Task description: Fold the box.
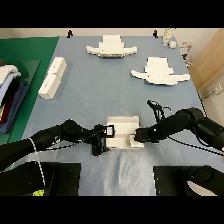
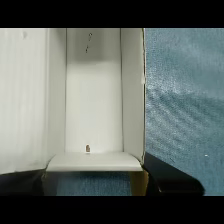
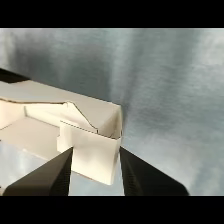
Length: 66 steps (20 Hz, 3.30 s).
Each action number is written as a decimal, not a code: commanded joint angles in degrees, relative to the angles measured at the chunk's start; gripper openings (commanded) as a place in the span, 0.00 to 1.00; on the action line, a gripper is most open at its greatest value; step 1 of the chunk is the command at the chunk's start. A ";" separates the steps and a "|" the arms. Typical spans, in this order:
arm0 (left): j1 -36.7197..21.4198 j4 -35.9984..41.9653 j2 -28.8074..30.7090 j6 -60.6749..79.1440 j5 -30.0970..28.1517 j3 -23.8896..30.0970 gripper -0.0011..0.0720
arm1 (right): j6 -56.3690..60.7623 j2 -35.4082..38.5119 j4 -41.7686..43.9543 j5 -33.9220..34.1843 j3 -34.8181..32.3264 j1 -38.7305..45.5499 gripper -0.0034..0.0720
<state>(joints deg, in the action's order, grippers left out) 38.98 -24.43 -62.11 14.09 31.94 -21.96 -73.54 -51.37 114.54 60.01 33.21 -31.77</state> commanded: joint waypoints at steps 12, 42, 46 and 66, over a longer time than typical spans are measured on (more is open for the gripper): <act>-0.04 -0.02 0.00 0.02 -0.02 -0.07 0.65 | 37.38 -19.67 -25.49 7.19 15.69 -19.39 0.63; -0.04 -0.02 0.00 0.02 -0.02 -0.07 0.65 | 40.39 -21.51 -27.34 9.18 15.87 -19.39 0.11; -0.04 -0.02 -0.02 0.02 -0.02 -0.07 0.65 | 38.75 -21.29 -26.56 9.31 15.89 -19.37 0.82; -0.04 -0.02 0.00 0.02 -0.02 -0.07 0.65 | -20.26 -17.99 8.87 10.54 17.55 26.38 0.04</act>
<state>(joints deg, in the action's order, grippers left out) 38.94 -24.43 -62.11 14.13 31.97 -21.96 -73.30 -63.77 101.73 75.46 51.48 -16.84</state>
